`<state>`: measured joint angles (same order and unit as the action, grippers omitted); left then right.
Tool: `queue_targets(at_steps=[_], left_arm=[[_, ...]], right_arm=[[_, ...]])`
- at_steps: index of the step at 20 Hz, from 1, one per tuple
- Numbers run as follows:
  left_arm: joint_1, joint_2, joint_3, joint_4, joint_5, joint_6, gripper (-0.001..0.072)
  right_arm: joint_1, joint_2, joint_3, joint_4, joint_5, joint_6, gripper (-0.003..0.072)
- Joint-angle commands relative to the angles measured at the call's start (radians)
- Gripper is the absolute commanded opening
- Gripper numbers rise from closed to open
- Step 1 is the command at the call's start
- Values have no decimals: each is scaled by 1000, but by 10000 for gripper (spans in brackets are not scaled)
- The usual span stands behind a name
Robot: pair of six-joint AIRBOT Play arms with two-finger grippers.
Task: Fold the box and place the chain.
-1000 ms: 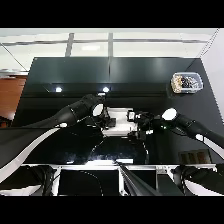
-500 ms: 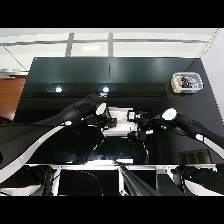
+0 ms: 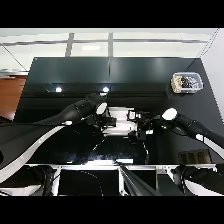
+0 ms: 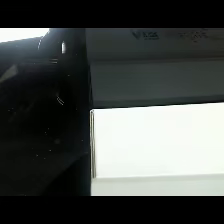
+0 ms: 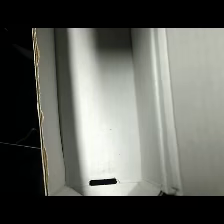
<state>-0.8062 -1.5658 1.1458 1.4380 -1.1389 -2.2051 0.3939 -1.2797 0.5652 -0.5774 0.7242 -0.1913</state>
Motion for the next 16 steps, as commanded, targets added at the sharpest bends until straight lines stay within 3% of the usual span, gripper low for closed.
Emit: queue_targets(at_steps=[1,2,5,6,9,14,16], left_arm=[[0,0,11,-2,0,-2,267],[0,0,16,1,0,-2,360],[0,-1,19,18,-19,-2,357],[0,-1,19,30,-34,-2,329],[0,-1,19,42,-47,-2,41],[0,-1,19,42,-48,-2,27],[0,-1,19,42,-47,-2,27]], right_arm=[[1,-1,0,1,0,1,444],[1,-1,0,1,0,1,444],[1,-1,0,1,0,1,444],[1,-1,0,1,0,1,444],[1,-1,0,1,0,2,444],[1,-1,0,1,0,2,444],[1,0,0,1,-3,19,478]])
